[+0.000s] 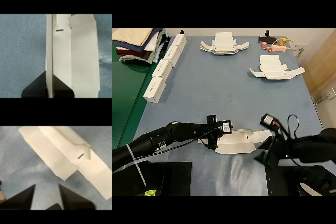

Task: Fold the box.

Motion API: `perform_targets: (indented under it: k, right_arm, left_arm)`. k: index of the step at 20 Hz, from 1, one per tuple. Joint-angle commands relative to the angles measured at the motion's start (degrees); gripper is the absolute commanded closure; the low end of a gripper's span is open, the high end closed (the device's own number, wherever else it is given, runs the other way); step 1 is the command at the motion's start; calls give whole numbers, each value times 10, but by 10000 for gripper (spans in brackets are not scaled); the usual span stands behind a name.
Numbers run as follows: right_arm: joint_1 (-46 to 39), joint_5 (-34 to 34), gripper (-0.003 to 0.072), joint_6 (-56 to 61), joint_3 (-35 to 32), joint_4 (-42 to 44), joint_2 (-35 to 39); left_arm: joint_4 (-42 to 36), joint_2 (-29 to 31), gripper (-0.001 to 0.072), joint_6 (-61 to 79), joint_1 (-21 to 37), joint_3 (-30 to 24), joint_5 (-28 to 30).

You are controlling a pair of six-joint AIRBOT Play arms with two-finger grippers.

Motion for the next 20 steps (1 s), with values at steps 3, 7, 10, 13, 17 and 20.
perform_targets:
  k: [3,7,10,13,17,20]
  right_arm:
    - [174,171,32,-45,-69,-154,3]
    - [203,244,23,-51,-75,-214,-99]
    - [203,324,40,-48,-75,-248,-162]
    - [203,344,42,-20,-75,-254,-177]
    - [203,341,42,76,-68,-292,-153]
    - [203,340,43,153,-62,-353,-140]
  left_arm:
    - [0,0,697,0,0,1,0]
    - [0,0,697,0,0,1,0]
    - [0,0,697,0,0,1,0]
    - [0,0,697,0,0,1,0]
    - [0,0,697,0,0,1,0]
    - [0,0,697,0,0,1,0]
